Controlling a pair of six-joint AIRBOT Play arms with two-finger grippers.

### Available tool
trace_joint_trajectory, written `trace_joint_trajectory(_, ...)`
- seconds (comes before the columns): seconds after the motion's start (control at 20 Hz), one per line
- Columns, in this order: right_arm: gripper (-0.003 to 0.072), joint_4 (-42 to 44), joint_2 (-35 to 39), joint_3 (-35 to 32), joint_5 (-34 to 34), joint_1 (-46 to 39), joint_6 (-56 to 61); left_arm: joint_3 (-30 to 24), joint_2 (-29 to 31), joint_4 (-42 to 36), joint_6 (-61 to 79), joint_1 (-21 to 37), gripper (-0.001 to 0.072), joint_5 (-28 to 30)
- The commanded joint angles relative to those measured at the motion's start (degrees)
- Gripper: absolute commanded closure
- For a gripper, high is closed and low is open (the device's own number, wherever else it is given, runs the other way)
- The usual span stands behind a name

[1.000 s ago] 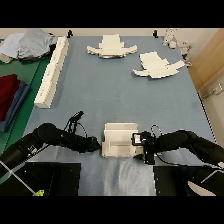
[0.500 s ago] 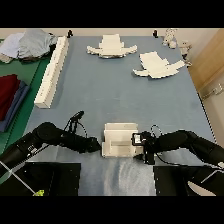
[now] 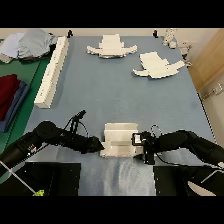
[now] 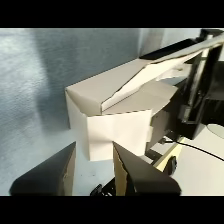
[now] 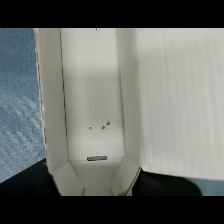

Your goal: Fold the box.

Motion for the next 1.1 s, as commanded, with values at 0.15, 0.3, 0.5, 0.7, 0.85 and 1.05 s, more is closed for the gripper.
trace_joint_trajectory(0.15, 0.0157, 0.02, 0.04, 0.02, 0.02, -0.02, 0.02, 0.07, -0.04, -1.29, 0.37, -0.17, 0.0360, 2.75)
trace_joint_trajectory(0.3, 0.0157, 0.02, 0.04, 0.02, 0.00, 0.00, 0.02, 2.34, -0.04, 2.56, -5.46, -3.96, 0.0361, 5.86)
trace_joint_trajectory(0.5, 0.0157, 0.02, 0.04, 0.02, 0.00, -0.02, 0.02, 8.24, -1.44, 20.98, -26.67, -13.35, 0.0361, 6.62)
trace_joint_trajectory(0.7, 0.0157, 0.02, 0.04, 0.02, 0.02, -0.02, 0.02, 12.17, -7.45, 29.77, -40.98, -24.20, 0.0361, 6.60)
trace_joint_trajectory(0.85, 0.0157, 0.02, 0.04, 0.02, 0.00, -0.02, 0.02, 16.55, -11.85, 37.31, -50.97, -30.21, 0.0361, 5.49)
trace_joint_trajectory(1.05, 0.0157, 0.02, 0.04, 0.02, 0.02, -0.02, 0.02, 23.23, -18.58, 44.70, -60.41, -34.91, 0.0362, -0.85)
